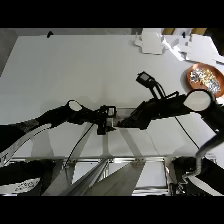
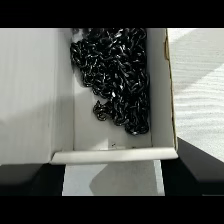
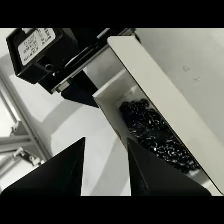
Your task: Fold the box and place the chain.
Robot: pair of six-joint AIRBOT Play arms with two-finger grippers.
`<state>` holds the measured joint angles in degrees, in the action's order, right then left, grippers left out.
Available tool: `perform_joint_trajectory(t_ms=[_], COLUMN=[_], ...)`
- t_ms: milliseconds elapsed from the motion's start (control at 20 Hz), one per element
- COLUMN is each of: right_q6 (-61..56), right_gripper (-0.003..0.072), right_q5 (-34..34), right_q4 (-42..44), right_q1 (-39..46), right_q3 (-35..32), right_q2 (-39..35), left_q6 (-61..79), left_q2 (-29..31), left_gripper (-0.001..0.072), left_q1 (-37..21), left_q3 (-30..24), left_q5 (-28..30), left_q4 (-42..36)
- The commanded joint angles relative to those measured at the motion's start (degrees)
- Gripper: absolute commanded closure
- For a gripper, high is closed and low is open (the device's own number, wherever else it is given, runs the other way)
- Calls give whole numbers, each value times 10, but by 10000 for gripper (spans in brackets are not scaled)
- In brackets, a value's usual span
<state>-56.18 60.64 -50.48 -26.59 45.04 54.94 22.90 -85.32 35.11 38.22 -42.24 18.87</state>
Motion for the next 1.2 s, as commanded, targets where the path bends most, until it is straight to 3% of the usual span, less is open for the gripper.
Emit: perform_joint_trajectory(t_ms=[0, 100, 200, 250, 350, 500, 600, 700, 950, 1050, 1150], right_q6=[45, 64, 90, 106, 122, 135, 169, 218, 292, 324, 350], right_gripper=[385, 454, 635, 673, 673, 673, 671, 583, 567, 458, 429], right_q5=[3, 36, 45, 40, 31, 71, 70, 55, 14, 11, 10], right_q4=[0, -9, -15, -16, -26, -34, -30, -26, -14, -13, -16], right_q1=[-22, -7, 20, 37, 61, 58, 40, 23, 13, 13, 0], right_q3=[33, 96, 149, 161, 160, 154, 122, 78, -5, -23, -36], right_q2=[42, 54, 68, 77, 108, 178, 189, 177, 110, 80, 57], left_q6=[0, 0, 0, 0, 0, 0, 0, 0, 0, 0, 0], left_q2=[0, 0, 0, 0, 0, 0, 0, 0, 0, 0, 0], left_gripper=[602, 602, 602, 602, 602, 602, 602, 602, 602, 602, 602], left_q1=[0, 0, 0, 0, 0, 0, 0, 0, 0, 0, 0], left_q3=[0, 0, 0, 0, 0, 0, 0, 0, 0, 0, 0], left_q5=[0, 0, 0, 0, 0, 0, 0, 0, 0, 0, 0], left_q4=[0, 0, 0, 0, 0, 0, 0, 0, 0, 0, 0])
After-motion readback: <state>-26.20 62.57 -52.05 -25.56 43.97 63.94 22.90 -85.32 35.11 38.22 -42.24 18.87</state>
